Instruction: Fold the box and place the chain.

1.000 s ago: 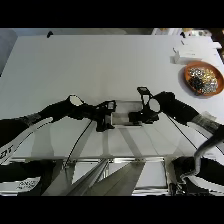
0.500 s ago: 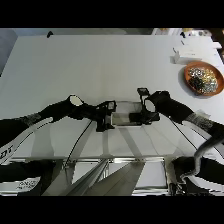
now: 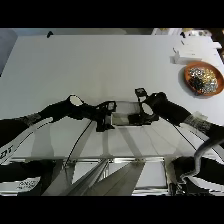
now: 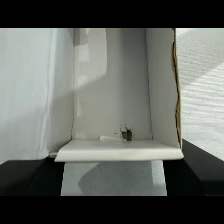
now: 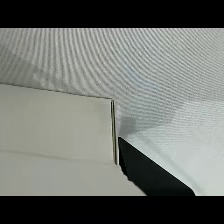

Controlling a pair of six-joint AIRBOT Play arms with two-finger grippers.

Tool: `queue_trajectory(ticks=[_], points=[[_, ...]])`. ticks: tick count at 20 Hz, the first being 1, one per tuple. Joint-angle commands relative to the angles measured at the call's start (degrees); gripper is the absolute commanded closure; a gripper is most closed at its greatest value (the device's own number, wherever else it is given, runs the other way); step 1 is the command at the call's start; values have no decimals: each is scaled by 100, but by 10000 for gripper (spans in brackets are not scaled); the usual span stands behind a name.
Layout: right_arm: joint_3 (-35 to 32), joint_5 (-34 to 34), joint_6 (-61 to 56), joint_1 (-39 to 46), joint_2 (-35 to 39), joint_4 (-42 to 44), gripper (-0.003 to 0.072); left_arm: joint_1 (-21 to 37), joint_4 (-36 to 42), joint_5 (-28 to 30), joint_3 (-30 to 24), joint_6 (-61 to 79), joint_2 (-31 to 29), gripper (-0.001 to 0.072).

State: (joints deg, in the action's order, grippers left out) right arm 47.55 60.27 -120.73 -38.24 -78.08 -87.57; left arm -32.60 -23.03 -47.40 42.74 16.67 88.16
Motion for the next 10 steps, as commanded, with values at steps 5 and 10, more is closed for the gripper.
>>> queue_trajectory(ticks=[5, 10], points=[[7, -247, -57, -26, -76, -111, 532, 0, 9, 4, 0, -17, -2, 439], [7, -223, -48, -109, -127, -120, 663, 2, 9, 4, 0, -17, -2, 439]])
